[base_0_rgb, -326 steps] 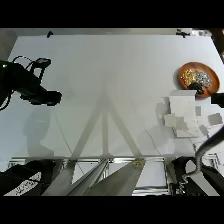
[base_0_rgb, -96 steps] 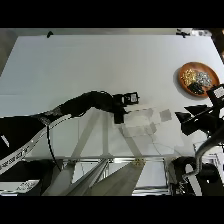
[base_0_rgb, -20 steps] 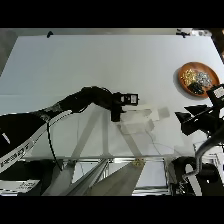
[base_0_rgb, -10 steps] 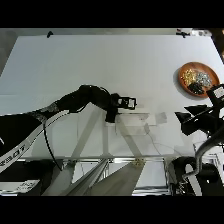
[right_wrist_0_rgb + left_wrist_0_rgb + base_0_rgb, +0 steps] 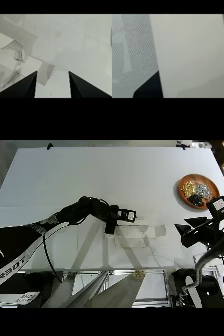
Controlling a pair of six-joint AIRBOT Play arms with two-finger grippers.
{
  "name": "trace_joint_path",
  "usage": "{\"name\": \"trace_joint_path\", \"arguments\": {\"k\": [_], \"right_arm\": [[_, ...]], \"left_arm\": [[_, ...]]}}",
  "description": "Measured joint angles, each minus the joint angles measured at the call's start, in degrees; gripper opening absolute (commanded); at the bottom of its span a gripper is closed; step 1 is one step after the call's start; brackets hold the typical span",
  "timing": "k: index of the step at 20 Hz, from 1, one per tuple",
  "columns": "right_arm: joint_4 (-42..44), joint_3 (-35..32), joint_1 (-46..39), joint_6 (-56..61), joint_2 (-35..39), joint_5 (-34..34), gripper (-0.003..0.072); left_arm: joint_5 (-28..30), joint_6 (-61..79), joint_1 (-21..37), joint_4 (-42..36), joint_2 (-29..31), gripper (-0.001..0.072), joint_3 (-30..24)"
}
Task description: Fold the box and place the chain.
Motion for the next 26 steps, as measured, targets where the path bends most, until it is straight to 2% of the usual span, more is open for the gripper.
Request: {"name": "trace_joint_path", "arguments": {"k": [16,17,18,20,21,26], "right_arm": [[0.15,0.0,0.0,-6.45,0.0,3.23,0.0439],[0.35,0.0,0.0,-6.82,0.0,3.26,0.0422],[0.7,0.0,0.0,-7.23,0.0,3.28,0.0321],[2.14,0.0,0.0,-8.2,0.0,3.39,0.0058],[3.1,0.0,0.0,-8.7,0.0,3.61,0.0014],[9.57,-0.09,0.24,-11.37,0.02,8.37,0.0011]], "left_arm": [[-1.2,0.0,0.0,0.07,-0.02,0.0018,-0.04],[-1.2,0.0,0.0,0.04,-0.02,0.0017,-0.04],[-1.22,0.0,0.0,0.04,-0.02,0.0017,-0.04],[-1.22,0.0,0.0,0.02,-0.02,0.0017,-0.04],[-1.22,0.0,0.0,0.02,-0.02,0.0017,-0.04],[-1.25,0.0,0.0,0.0,-0.02,0.0017,-0.04]]}}
